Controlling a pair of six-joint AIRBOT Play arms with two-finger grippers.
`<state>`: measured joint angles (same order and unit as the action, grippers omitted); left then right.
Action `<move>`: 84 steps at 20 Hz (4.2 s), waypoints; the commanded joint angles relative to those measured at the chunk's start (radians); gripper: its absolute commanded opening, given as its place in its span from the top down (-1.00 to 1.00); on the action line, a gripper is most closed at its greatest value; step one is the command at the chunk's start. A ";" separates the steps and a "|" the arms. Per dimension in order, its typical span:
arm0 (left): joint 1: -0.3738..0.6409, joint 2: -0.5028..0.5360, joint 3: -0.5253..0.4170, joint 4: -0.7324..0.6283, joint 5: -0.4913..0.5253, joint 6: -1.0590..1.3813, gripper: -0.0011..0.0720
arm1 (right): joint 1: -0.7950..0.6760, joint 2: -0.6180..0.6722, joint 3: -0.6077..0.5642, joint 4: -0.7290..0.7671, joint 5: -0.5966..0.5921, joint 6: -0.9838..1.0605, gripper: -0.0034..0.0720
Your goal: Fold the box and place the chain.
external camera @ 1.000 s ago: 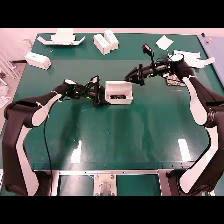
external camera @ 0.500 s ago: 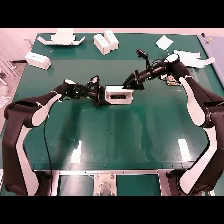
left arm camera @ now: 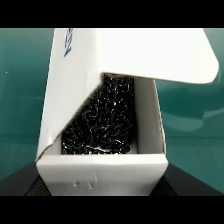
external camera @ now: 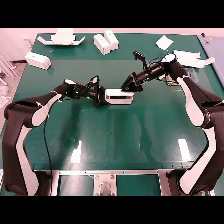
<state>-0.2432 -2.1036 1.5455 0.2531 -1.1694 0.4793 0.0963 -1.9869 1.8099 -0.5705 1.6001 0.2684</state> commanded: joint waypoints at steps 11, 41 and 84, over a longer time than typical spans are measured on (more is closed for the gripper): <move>0.001 0.001 0.001 -0.001 -0.001 0.000 -0.50 | 0.016 0.024 0.002 -0.085 -0.152 -0.043 0.20; 0.001 0.001 0.001 -0.003 -0.002 0.000 -0.50 | 0.037 0.101 -0.172 -0.040 -0.195 -0.113 0.47; 0.001 0.001 0.001 -0.007 -0.003 0.000 -0.50 | 0.067 0.181 -0.314 -0.051 -0.422 -0.209 0.49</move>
<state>-0.2420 -2.1036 1.5459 0.2447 -1.1698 0.4782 0.1638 -1.8080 1.5181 -0.6224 1.1843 0.0597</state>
